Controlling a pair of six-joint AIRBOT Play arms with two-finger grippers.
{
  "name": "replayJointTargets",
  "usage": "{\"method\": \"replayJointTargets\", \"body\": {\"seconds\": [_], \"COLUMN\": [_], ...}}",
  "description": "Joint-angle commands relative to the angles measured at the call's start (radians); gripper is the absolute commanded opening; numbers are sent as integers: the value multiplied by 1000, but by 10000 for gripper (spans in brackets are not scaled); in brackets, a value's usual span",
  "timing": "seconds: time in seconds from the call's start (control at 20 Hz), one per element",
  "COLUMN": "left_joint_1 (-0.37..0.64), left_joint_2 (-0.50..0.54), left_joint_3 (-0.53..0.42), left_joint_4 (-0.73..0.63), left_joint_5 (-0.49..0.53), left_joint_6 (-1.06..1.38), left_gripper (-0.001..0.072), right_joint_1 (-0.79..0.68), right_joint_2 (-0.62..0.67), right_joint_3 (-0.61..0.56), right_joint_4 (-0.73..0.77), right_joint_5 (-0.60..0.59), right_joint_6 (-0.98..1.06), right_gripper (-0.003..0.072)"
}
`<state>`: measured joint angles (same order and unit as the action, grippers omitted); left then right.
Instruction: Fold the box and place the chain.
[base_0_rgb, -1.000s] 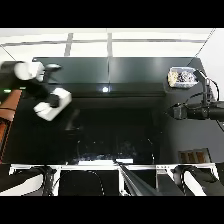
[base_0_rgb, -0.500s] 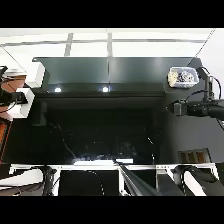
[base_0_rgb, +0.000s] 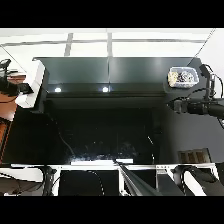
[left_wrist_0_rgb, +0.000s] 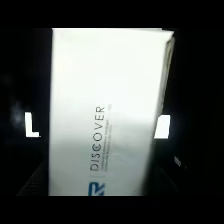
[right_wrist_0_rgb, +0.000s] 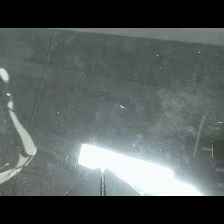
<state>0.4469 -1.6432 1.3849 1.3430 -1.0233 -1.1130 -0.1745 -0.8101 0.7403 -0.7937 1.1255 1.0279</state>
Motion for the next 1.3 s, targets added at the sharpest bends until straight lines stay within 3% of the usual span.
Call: {"method": "replayJointTargets", "body": {"seconds": [0.0, 0.2, 0.25, 0.3, 0.35, 0.45, 0.6, 0.85, 0.95, 1.1, 1.25], "left_joint_1": [-25, -80, -96, -111, -132, -191, -336, -467, -465, -465, -465], "left_joint_2": [-20, -14, -14, -11, 5, 81, 291, 779, 928, 1025, 1028], "left_joint_3": [121, 449, 537, 601, 632, 591, 326, -377, -590, -724, -732], "left_joint_4": [44, 85, 88, 80, 47, 2, 7, 35, 29, 72, 114], "left_joint_5": [-55, -309, -370, -439, -494, -481, -295, 90, 200, 211, 202], "left_joint_6": [-11, -157, -271, -384, -371, -372, -337, -316, -370, -398, -399], "left_gripper": [712, 703, 585, 265, 28, 23, 22, 23, 22, 24, 25], "right_joint_1": [0, 0, 0, 6, 20, 53, 66, 66, 66, 66, 66], "right_joint_2": [0, 0, 0, 0, 0, 0, 0, 0, 0, 0, 0], "right_joint_3": [1, -1, -4, -9, -10, -10, -10, -10, -10, -10, -10], "right_joint_4": [0, 1, 11, 26, 27, 23, -16, -20, -20, -20, -20], "right_joint_5": [-5, -14, -27, -38, -39, -37, -61, -60, -60, -60, -60], "right_joint_6": [5, 5, 4, 3, 3, 3, 3, 3, 3, 3, 3], "right_gripper": [10, 10, 10, 10, 10, 10, 10, 10, 10, 10, 10]}}
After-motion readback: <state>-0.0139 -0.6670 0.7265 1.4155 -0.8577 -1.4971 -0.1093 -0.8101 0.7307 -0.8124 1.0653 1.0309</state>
